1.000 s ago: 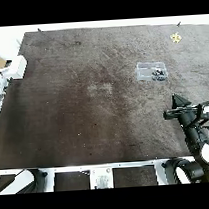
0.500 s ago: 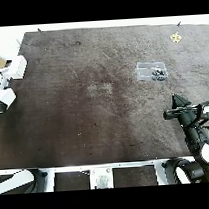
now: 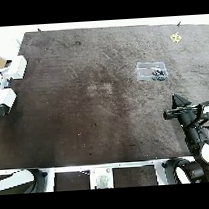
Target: Fold the box and place the chain.
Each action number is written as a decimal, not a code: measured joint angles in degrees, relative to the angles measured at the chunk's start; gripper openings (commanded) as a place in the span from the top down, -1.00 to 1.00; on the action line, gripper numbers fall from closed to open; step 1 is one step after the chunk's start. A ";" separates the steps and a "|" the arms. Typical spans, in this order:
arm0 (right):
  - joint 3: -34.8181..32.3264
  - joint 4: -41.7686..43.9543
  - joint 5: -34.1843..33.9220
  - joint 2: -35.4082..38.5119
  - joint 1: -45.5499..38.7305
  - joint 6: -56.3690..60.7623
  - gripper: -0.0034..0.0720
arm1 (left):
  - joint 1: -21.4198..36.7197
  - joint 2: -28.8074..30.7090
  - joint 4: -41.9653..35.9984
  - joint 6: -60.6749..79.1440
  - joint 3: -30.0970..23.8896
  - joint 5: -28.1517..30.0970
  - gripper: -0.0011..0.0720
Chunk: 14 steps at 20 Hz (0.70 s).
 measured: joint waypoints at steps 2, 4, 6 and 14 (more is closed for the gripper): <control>0.00 0.00 0.00 0.00 0.02 -0.02 0.90 | 0.00 -0.13 0.00 0.22 0.00 -0.22 0.40; 0.00 0.00 0.00 0.00 0.00 0.00 0.90 | -0.02 -0.20 0.04 0.55 0.00 -0.57 -0.98; 0.00 0.00 0.00 0.00 0.00 -0.02 0.90 | -0.11 -0.22 0.02 0.37 0.20 -1.09 -0.97; 0.00 -0.02 -0.07 0.00 0.00 -0.02 0.90 | -0.04 4.55 0.07 -2.45 6.10 -6.12 -0.97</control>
